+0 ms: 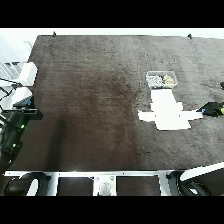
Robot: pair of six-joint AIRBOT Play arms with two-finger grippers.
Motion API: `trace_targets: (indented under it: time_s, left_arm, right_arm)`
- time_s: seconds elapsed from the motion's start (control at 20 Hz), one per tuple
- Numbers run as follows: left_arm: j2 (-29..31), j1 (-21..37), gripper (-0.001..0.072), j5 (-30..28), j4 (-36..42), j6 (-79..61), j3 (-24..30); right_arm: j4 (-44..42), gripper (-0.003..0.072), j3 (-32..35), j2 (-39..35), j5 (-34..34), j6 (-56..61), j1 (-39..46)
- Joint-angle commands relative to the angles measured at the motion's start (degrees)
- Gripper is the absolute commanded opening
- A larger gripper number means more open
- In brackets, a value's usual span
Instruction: Fold the box and place the chain.
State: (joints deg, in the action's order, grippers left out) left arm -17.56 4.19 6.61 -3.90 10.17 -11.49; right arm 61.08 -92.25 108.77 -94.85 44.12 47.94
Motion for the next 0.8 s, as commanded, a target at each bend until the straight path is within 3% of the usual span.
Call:
trace_targets:
  time_s: [0.0, 0.05, 0.35, 0.4, 0.45, 0.5, 0.75]
  left_arm:
    - [0.04, 0.02, 0.0021, -0.02, 0.00, 0.00, -0.02]
    - [0.04, 0.02, 0.0021, 0.00, 0.00, 0.00, -0.02]
    - [0.04, 0.02, 0.0021, 0.00, 0.00, 0.00, -0.02]
    - [0.04, 0.02, 0.0021, 0.00, 0.00, 0.00, -0.02]
    - [0.04, 0.02, 0.0021, 0.00, 0.00, 0.00, -0.02]
    - [0.04, 0.02, 0.0021, 0.00, 0.00, 0.00, -0.02]
    - [0.04, 0.02, 0.0021, 0.02, 0.00, 0.00, -0.02]
  right_arm:
    - [-1.73, 0.0532, -0.09, 1.57, -3.13, -0.37, -0.48]
    - [-1.92, 0.0531, 0.37, 1.75, -3.65, -0.15, -0.68]
    - [-4.74, 0.0348, 4.63, 2.10, -3.13, -2.82, -2.78]
    - [-6.21, 0.0249, 5.33, 2.12, -2.56, -2.84, -3.26]
    - [-7.37, 0.0086, 6.21, 2.12, -2.47, -3.63, -4.00]
    - [-7.32, 0.0006, 6.78, 2.10, -2.54, -3.67, -4.72]
    - [-10.05, 0.0001, 14.32, -3.19, -0.90, -2.82, -8.57]
